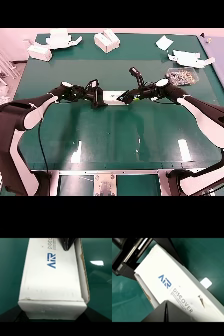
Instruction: Fold the box and place the chain.
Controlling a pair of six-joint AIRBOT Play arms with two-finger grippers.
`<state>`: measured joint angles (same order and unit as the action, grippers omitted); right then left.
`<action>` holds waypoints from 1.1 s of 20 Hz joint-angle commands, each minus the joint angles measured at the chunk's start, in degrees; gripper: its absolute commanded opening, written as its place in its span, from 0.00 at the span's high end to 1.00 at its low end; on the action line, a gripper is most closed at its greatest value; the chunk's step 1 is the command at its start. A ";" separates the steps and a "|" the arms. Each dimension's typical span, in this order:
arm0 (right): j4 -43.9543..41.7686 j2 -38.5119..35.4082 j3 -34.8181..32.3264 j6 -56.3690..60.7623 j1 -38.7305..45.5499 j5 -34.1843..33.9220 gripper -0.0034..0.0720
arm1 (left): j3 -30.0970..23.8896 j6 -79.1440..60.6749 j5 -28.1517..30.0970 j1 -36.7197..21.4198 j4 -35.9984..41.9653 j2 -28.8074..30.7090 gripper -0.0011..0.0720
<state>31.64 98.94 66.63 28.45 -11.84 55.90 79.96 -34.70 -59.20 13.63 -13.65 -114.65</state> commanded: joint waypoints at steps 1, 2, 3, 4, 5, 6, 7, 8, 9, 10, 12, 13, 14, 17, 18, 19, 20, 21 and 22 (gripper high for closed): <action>1.05 -0.63 1.53 1.73 -0.04 0.74 0.95 | 0.02 0.15 0.22 0.02 0.15 0.00 0.34; 0.76 -1.66 2.56 1.53 0.00 1.62 0.95 | 0.02 0.15 0.24 0.02 0.15 0.00 0.34; 0.26 -2.99 3.50 1.53 0.04 2.23 0.95 | 0.02 0.15 0.22 0.02 0.17 0.00 0.34; -0.15 -4.35 4.17 1.53 0.04 2.23 0.95 | 0.02 0.15 0.22 0.02 0.17 0.00 0.34; -0.98 -5.90 4.76 1.53 0.04 2.23 0.95 | 0.02 0.17 0.22 0.02 0.17 0.00 0.34; -1.90 -7.30 5.20 1.53 0.04 2.23 0.95 | 0.02 0.17 0.20 0.02 0.15 0.00 0.35; -2.67 -8.74 5.66 1.53 0.04 2.23 0.95 | 0.02 0.15 0.22 0.02 0.15 0.00 0.34; -2.75 -9.94 6.01 1.55 0.04 2.23 0.95 | 0.02 0.17 0.20 0.02 0.15 0.00 0.34; -2.71 -11.17 6.10 1.55 0.04 2.23 0.95 | 0.02 0.17 0.20 0.02 0.15 0.00 0.34; -2.69 -11.98 6.08 1.60 0.13 2.23 0.95 | 0.02 0.17 0.20 0.02 0.17 0.00 0.34; -2.58 -12.61 6.05 3.13 0.66 2.25 0.95 | 0.02 0.15 0.22 0.02 0.17 0.00 0.34; -2.40 -12.83 6.01 4.66 1.22 2.25 0.95 | 0.02 0.15 0.24 0.02 0.15 0.00 0.34; -2.43 -13.07 5.84 6.21 1.81 2.19 0.95 | 0.02 0.15 0.22 0.02 0.17 0.00 0.34; -1.29 -16.76 3.37 9.14 3.61 -0.50 0.95 | 0.02 0.15 0.20 0.02 0.39 0.00 0.34; 0.00 -19.28 1.51 9.29 4.13 -2.34 0.95 | 0.02 0.15 0.20 0.02 0.39 0.00 0.34; 1.36 -21.92 -0.50 9.27 4.66 -3.50 0.95 | 0.02 0.15 0.20 0.02 0.39 0.00 0.34; 3.06 -24.98 -2.91 9.29 5.20 -5.01 0.95 | 0.02 0.15 0.20 0.02 0.39 0.00 0.34; 4.07 -27.89 -5.33 8.92 5.70 -6.75 0.95 | 0.02 0.15 0.17 0.04 0.63 0.00 0.35; 4.68 -30.97 -7.91 8.90 6.32 -9.25 0.95 | 0.02 0.15 0.09 0.04 1.14 0.00 0.34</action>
<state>33.08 74.89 64.23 36.80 -7.01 52.25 79.99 -34.54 -58.98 13.63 -13.26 -114.67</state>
